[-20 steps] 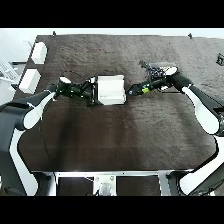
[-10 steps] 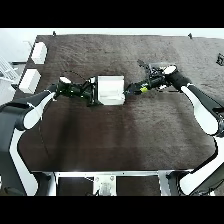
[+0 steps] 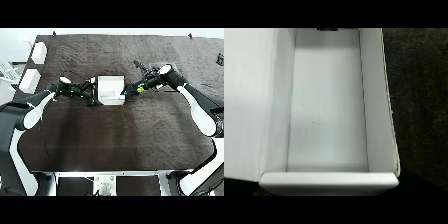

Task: Fold the box and place the chain.

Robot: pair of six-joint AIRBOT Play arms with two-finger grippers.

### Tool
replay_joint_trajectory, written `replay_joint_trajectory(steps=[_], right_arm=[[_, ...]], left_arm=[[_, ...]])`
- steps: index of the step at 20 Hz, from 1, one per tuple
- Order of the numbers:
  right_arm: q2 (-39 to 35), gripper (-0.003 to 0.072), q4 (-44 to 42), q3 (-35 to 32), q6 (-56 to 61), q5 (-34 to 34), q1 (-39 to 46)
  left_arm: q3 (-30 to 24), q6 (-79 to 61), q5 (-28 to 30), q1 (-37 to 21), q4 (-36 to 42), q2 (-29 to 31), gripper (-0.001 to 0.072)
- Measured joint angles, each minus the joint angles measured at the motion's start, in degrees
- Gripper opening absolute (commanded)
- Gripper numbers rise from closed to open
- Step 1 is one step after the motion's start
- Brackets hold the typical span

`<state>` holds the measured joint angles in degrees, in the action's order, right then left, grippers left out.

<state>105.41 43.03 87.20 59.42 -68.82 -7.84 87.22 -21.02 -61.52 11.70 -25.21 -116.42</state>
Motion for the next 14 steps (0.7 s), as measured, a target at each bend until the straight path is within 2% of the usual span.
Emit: replay_joint_trajectory(steps=[14], right_arm=[[0.0,0.0446,17.1,6.2,21.4,3.7,-7.8]], left_arm=[[0.0,0.1,0.1,0.0,0.0,0.0,0.0458]])
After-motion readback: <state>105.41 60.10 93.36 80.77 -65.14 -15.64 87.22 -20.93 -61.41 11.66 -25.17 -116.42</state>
